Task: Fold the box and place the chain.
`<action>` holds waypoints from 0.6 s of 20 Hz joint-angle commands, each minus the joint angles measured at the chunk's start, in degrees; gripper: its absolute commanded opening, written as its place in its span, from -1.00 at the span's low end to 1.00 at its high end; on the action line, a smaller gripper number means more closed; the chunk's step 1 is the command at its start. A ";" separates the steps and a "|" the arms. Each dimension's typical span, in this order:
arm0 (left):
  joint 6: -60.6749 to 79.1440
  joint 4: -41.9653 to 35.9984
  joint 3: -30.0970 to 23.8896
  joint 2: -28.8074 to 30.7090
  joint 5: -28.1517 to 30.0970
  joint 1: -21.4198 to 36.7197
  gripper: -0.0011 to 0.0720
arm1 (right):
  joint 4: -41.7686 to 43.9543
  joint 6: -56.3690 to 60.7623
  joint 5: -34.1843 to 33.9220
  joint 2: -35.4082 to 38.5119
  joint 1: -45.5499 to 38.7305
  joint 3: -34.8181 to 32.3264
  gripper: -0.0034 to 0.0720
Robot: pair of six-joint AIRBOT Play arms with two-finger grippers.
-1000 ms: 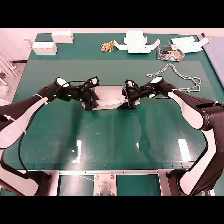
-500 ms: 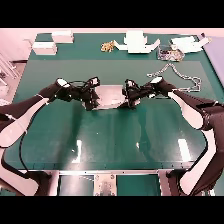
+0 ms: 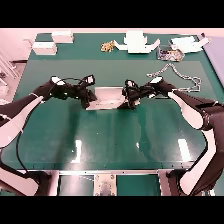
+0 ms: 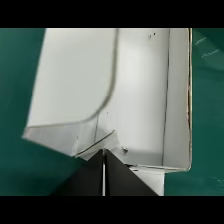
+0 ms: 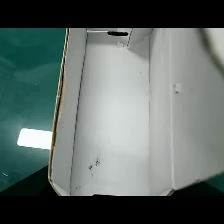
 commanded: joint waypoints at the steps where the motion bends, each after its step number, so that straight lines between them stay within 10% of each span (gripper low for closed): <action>1: 2.49 -0.61 0.04 1.05 -2.58 1.60 -0.92 | 0.02 0.00 -0.04 -0.02 0.00 0.00 0.59; 12: -11.89 -3.34 -0.15 10.12 -14.16 10.03 -0.92 | 0.02 0.00 -0.04 -0.02 0.00 0.00 0.59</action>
